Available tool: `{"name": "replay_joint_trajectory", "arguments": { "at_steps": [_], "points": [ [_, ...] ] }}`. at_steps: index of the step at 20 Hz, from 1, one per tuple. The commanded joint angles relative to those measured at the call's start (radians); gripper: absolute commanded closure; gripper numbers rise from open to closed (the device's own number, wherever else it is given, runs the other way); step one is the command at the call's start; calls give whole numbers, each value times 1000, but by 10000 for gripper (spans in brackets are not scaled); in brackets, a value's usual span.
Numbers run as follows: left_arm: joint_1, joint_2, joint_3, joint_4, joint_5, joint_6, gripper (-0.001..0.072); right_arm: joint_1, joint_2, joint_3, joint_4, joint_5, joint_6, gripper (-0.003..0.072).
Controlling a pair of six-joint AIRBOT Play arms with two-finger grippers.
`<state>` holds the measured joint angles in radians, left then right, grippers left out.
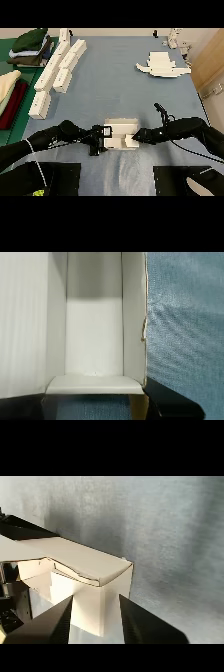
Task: Fold the box.
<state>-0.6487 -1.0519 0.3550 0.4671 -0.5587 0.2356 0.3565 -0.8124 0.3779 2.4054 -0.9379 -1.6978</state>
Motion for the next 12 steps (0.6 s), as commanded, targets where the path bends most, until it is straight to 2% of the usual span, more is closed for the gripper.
{"name": "replay_joint_trajectory", "arguments": {
  "at_steps": [1,7,12],
  "points": [
    [0,0,0,0,1,0,296,85,1,36,-124,59,164,243],
    [0,0,0,0,1,0,296,286,-89,168,-468,42,524,243],
    [0,0,0,0,1,0,296,444,-253,311,-697,-73,758,243]
  ]
}}
